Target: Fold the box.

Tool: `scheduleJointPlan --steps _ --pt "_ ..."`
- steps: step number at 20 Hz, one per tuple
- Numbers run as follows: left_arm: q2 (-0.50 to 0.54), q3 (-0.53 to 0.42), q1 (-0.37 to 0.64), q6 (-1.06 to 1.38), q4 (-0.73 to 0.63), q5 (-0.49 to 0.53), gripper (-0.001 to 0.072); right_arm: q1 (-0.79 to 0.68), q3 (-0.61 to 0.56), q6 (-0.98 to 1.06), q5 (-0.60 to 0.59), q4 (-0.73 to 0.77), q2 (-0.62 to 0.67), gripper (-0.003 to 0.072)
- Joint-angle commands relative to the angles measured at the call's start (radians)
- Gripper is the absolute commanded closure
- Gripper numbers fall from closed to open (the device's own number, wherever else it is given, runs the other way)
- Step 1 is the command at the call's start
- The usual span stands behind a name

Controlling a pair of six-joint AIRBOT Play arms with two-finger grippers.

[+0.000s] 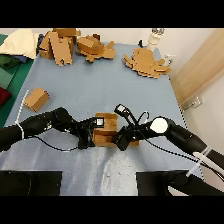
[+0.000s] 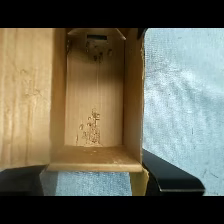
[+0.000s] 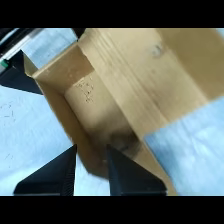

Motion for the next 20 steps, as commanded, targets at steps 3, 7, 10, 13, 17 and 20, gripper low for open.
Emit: scheduleJointPlan --steps 3,7,10,13,17,20 --pt "0.0 0.001 0.001 0.0 0.0 0.001 0.0194 -0.003 0.0 0.467 0.154 -0.328 0.198 0.0493" --pt "0.0 0.001 0.001 0.0 0.0 0.0 0.0193 -0.048 -0.015 1.035 0.29 -0.763 0.29 0.0678" --pt "0.0 0.001 0.001 0.0 0.0 0.0 0.0193 -0.112 -0.029 1.104 0.3 -0.803 0.283 0.0678" --pt "0.0 0.001 0.001 0.0 0.0 0.0 0.0193 -0.15 -0.077 1.123 0.278 -0.736 0.22 0.0679" --pt "0.0 0.001 0.001 0.0 0.0 0.0 0.0193 -0.159 -0.148 1.08 0.057 -0.457 0.132 0.0681" --pt "0.0 0.001 0.001 0.0 0.0 0.0 0.0193 -0.159 -0.182 0.972 -0.088 -0.262 0.066 0.0681"
